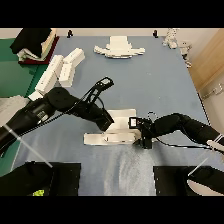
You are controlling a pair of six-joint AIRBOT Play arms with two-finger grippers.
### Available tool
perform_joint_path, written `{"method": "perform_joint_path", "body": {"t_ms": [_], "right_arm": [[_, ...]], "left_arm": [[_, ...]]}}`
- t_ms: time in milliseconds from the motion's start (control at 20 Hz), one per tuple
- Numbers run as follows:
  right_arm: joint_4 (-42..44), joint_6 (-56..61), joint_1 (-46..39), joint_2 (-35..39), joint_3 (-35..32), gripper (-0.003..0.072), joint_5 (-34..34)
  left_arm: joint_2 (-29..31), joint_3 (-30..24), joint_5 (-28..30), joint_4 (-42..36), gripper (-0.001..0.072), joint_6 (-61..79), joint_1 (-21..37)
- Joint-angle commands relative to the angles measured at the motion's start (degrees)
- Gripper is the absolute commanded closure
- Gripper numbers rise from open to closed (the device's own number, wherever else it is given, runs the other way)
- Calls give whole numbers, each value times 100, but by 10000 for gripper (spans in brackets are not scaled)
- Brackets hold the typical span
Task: Fold the box.
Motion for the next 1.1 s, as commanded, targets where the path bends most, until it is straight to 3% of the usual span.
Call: {"method": "perform_joint_path", "body": {"t_ms": [0,150,200,250,300,550,650,850,1050], "right_arm": [[2,0,4,4,0,179,0],[2,0,4,4,0,179,0],[2,0,4,4,0,179,0],[2,0,4,4,0,178,0],[2,0,4,4,0,179,0],[2,0,4,4,0,178,0],[2,0,4,4,0,179,0],[2,0,4,4,0,179,0],[2,0,4,4,0,179,0]], "left_arm": [[949,-505,-199,935,694,881,-26],[1491,-1130,-509,621,690,2522,393],[1604,-1305,-511,601,580,2673,551],[1655,-1451,-498,599,207,2752,671],[1657,-1587,-439,577,31,2815,772],[1449,-2184,15,33,33,4048,756],[1226,-2339,262,-240,139,4680,669],[673,-2369,981,-695,139,5112,531],[332,-2369,1220,-1296,140,5775,352]]}}
